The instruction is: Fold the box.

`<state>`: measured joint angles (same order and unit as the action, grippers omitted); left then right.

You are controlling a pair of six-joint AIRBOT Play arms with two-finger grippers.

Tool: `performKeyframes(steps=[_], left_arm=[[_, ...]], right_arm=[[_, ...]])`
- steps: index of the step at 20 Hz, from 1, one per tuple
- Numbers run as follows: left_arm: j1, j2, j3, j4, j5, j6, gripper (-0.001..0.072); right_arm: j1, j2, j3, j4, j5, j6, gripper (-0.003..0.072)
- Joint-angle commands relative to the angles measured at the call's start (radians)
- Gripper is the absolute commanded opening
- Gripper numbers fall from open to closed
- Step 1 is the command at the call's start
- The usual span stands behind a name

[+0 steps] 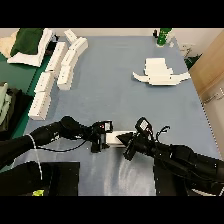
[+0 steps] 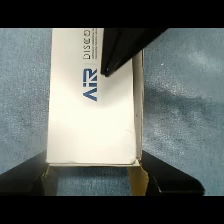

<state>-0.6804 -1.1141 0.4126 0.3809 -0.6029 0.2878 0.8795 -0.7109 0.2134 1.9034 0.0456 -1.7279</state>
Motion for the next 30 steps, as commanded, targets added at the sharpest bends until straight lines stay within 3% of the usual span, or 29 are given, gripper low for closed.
performKeyframes(steps=[1,5,9,16,20,25,28,30], left_arm=[[0.001,0.0,0.001,0.0,0.0,0.0,0.0479],[0.001,0.0,0.001,0.0,0.001,0.0,0.0479],[0.001,0.0,0.001,0.0,0.001,0.0,0.0479],[0.0,0.0,0.001,0.0,0.0,0.0,0.0479],[0.001,0.0,0.002,0.0,0.002,0.0,0.0479],[0.021,0.023,0.021,0.002,0.001,-0.114,0.0479],[0.105,0.102,0.029,0.016,0.003,-0.208,0.0479],[0.206,0.169,0.029,0.105,0.023,-0.378,0.0479]], right_arm=[[-0.052,0.053,0.021,0.004,-0.113,0.0,0.0003],[-0.217,0.043,0.156,-0.094,-0.491,0.0,0.0003],[-0.434,0.02,0.37,-0.2,-0.722,0.115,0.0009],[-0.65,-0.274,0.652,-0.262,-1.159,0.318,0.0016],[-0.661,-0.391,0.684,-0.283,-1.195,0.368,0.0016],[-0.661,-0.411,0.684,-0.274,-1.195,0.367,0.0016],[-0.661,-0.411,0.684,-0.273,-1.195,0.367,0.0016],[-0.661,-0.411,0.684,-0.273,-1.195,0.367,0.0016]])
